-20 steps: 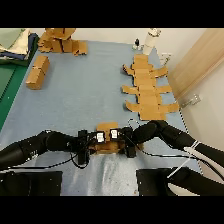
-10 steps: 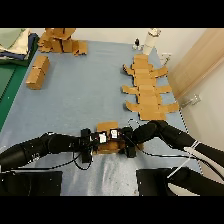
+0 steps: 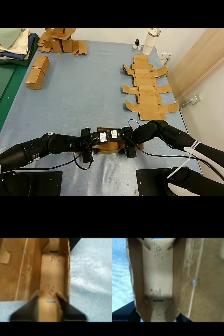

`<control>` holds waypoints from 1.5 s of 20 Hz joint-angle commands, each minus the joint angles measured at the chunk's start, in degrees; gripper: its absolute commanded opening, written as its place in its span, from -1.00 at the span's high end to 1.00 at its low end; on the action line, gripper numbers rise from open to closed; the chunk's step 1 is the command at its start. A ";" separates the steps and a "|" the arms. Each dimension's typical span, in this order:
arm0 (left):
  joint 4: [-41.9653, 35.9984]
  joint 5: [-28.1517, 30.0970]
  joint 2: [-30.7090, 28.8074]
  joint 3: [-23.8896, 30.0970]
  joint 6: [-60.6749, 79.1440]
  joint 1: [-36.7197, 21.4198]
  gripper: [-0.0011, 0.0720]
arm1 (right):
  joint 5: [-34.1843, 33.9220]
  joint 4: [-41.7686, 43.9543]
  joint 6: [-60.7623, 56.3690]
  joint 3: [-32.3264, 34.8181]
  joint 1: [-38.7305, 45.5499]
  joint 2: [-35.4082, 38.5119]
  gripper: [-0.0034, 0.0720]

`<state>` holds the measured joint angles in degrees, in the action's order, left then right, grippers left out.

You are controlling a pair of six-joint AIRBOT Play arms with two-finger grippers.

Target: Fold the box.

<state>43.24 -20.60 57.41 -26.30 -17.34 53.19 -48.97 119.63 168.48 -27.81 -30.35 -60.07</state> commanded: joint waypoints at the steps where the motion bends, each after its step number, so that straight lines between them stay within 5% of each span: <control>1: 0.26 0.09 0.02 -0.04 -0.02 0.02 0.70 | 0.02 0.09 -0.02 -0.02 0.02 0.04 -0.42; 8: 5.73 -6.78 -3.06 -0.04 -7.06 -4.48 0.70 | 0.04 0.09 -0.02 -0.02 0.02 0.04 -0.42; 9: 9.07 -8.35 -4.92 -0.04 -11.37 -6.01 0.94 | 0.02 0.09 -0.02 -0.02 0.02 0.04 -0.42; 14: 28.06 -16.52 -18.64 -0.07 -44.59 -13.03 0.94 | 0.02 0.09 -0.02 -0.02 0.02 0.04 -0.42; 17: 37.13 -28.70 -22.62 0.02 -80.32 -20.24 0.94 | 0.02 0.09 -0.02 -0.02 0.02 0.04 -0.42; 19: 33.77 -36.02 -22.25 1.25 -88.04 -25.33 0.94 | 0.02 0.09 -0.02 -0.02 0.02 0.04 -0.42; 22: 22.14 -31.80 -21.84 5.20 -83.52 -27.23 0.94 | 0.02 0.02 -0.02 -0.02 0.02 0.04 -0.42; 30: 10.47 -22.64 -16.98 9.38 -80.65 -22.10 0.95 | 0.02 -0.11 -0.02 -0.02 0.02 0.04 -0.42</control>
<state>58.08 -46.72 38.98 -17.91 -98.17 29.43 -48.95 119.59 168.46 -27.81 -30.35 -60.07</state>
